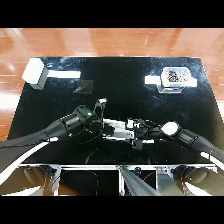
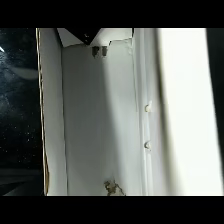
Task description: Fold the box and place the chain.
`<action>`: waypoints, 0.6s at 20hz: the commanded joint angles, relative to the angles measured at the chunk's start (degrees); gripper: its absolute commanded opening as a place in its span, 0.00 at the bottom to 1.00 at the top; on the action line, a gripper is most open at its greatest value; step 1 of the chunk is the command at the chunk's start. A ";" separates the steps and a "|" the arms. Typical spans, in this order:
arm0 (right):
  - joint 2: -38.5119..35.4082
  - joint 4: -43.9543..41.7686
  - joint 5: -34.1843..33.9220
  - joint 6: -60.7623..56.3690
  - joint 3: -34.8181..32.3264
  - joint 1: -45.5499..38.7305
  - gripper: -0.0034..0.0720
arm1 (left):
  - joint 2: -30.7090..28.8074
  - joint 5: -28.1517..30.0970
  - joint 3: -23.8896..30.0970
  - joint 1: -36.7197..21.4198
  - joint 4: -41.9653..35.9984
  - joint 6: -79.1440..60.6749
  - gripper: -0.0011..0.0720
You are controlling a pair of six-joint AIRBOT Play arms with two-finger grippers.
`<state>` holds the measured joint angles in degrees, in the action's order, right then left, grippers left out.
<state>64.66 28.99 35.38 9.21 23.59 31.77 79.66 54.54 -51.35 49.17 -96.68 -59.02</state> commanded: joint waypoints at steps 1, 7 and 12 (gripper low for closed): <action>0.02 -0.02 -0.02 -0.02 0.02 0.02 0.84 | 0.42 -0.44 -0.11 0.15 0.17 0.50 0.33; 0.02 -0.02 0.00 -0.02 0.02 0.02 0.84 | 0.42 -2.82 -0.13 0.50 -0.02 0.13 0.04; 0.00 -0.02 0.00 -0.02 0.02 0.02 0.84 | 0.39 -3.78 -0.31 0.50 -0.90 0.13 0.05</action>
